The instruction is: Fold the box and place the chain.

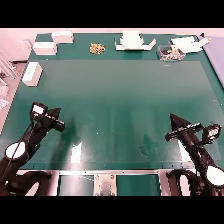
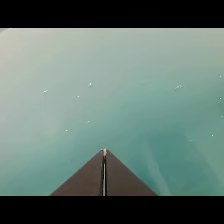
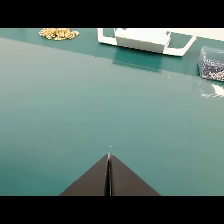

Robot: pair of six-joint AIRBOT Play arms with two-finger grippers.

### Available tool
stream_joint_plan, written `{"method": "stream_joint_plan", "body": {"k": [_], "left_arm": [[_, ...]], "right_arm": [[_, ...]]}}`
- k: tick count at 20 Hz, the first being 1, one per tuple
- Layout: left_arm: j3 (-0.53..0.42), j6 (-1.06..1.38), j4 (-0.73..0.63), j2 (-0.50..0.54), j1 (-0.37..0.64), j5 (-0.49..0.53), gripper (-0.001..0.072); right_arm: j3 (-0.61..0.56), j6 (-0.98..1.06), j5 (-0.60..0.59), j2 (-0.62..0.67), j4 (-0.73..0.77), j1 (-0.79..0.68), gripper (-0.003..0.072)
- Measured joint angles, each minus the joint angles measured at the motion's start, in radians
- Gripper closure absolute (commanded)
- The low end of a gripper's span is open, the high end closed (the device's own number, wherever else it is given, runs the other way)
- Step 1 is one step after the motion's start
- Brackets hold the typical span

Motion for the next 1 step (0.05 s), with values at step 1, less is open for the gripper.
{"method": "stream_joint_plan", "body": {"k": [1], "left_arm": [[0.000,0.000,0.000,0.000,0.000,0.000,0.0690]], "right_arm": [[0.000,0.000,0.000,0.000,0.000,0.000,0.0680]]}}
